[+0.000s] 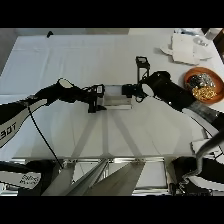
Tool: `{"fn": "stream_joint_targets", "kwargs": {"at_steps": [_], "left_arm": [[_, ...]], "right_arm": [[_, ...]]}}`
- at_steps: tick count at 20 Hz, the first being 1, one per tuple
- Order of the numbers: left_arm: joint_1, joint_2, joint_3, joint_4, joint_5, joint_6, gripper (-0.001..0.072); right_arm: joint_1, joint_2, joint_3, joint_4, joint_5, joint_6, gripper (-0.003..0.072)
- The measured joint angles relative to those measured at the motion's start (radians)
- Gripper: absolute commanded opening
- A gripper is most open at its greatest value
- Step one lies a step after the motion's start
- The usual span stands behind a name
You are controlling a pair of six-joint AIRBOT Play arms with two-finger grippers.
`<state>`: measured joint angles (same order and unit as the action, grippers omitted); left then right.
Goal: Fold the box and place the chain.
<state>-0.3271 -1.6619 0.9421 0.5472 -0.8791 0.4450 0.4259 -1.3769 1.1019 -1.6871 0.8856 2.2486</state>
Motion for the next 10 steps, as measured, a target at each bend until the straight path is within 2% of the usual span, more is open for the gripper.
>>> {"fn": "stream_joint_targets", "kwargs": {"at_steps": [6, 10], "left_arm": [[0.0, 0.0, 0.0, 0.0, 0.0, 0.0, 0.0276], [0.0, 0.0, 0.0, 0.0, 0.0, 0.0, 0.0276]], "right_arm": [[-0.021, 0.179, -0.001, -0.019, 0.075, -0.097, 0.0378], [-0.159, 0.287, 0.0, -0.024, 0.147, -0.175, 0.0378]]}}
